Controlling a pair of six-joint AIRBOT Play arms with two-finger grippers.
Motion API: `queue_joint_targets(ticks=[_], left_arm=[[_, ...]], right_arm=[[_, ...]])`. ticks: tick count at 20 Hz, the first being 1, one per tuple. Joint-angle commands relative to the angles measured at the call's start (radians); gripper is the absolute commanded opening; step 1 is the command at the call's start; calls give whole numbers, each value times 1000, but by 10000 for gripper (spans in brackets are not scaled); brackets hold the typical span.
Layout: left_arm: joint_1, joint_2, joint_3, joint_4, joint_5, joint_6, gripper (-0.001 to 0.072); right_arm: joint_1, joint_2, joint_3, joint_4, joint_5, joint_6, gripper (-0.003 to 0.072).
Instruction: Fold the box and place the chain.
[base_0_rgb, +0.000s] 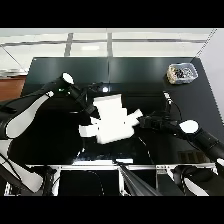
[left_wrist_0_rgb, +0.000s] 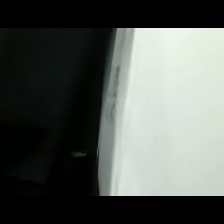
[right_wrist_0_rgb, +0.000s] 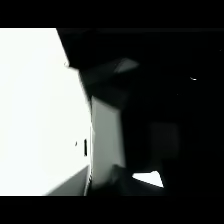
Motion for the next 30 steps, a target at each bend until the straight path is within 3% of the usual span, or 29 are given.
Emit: queue_joint_targets(ticks=[1,5,6,8,10,13,19,26,30], left_arm=[[15,11,1,-4,-4,-1,29],[14,122,-66,-11,23,-4,27],[3,180,-130,-31,80,46,27],[-26,314,-285,-42,307,197,29],[-53,400,-385,-41,492,332,30],[-87,408,-392,27,514,556,30],[-187,378,-392,36,659,692,30],[-187,367,-392,37,626,688,30],[-187,367,-392,37,626,688,30]], right_arm=[[-12,1,15,-44,22,-3,704],[-82,2,191,-469,294,-7,703],[-82,2,240,-573,351,-22,703],[-81,2,289,-644,401,-151,703],[-74,0,290,-600,395,-378,702],[-28,-2,288,-561,394,-620,702],[77,-87,287,-544,393,-741,702],[105,-152,208,-536,391,-855,702],[167,-154,159,-439,252,-865,702]])
